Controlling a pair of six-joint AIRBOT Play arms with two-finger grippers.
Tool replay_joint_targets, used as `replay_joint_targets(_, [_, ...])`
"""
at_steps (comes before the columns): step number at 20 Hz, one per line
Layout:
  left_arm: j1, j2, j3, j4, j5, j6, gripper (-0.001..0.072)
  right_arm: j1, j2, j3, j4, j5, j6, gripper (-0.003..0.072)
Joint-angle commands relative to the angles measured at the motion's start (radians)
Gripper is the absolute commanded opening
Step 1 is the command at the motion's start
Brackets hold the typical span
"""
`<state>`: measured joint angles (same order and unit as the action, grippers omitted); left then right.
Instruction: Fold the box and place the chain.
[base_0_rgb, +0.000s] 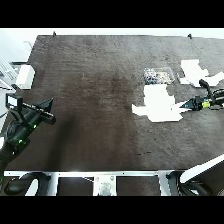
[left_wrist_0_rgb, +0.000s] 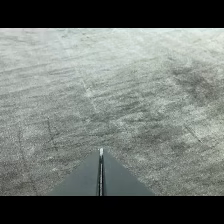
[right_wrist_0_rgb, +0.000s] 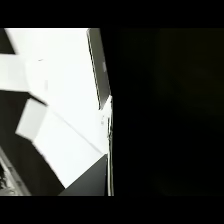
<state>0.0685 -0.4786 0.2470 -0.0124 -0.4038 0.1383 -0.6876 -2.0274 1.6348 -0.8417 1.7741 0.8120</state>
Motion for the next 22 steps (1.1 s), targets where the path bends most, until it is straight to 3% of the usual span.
replay_joint_targets(1, [0.000, 0.001, 0.000, 0.000, 0.000, 0.000, 0.0022, 0.016, 0.071, -0.133, 0.097, -0.029, -0.005, 0.0012])
replay_joint_targets(6, [0.000, 0.001, 0.000, 0.000, 0.000, 0.000, 0.0021, 0.165, 0.227, -0.455, 0.259, -0.225, -0.030, 0.0012])
replay_joint_targets(9, [0.000, 0.001, 0.000, 0.000, 0.000, 0.000, 0.0022, 0.343, 0.297, -0.563, 0.375, -0.333, -0.014, 0.0012])
replay_joint_targets(15, [0.000, 0.001, 0.000, 0.000, 0.000, 0.000, 0.0022, 0.636, 0.304, -0.478, 0.412, -0.573, 0.100, 0.0012])
replay_joint_targets(22, [0.000, 0.001, 0.000, 0.000, 0.000, 0.000, 0.0022, 0.742, 0.304, -0.433, 0.412, -0.773, 0.183, 0.0012])
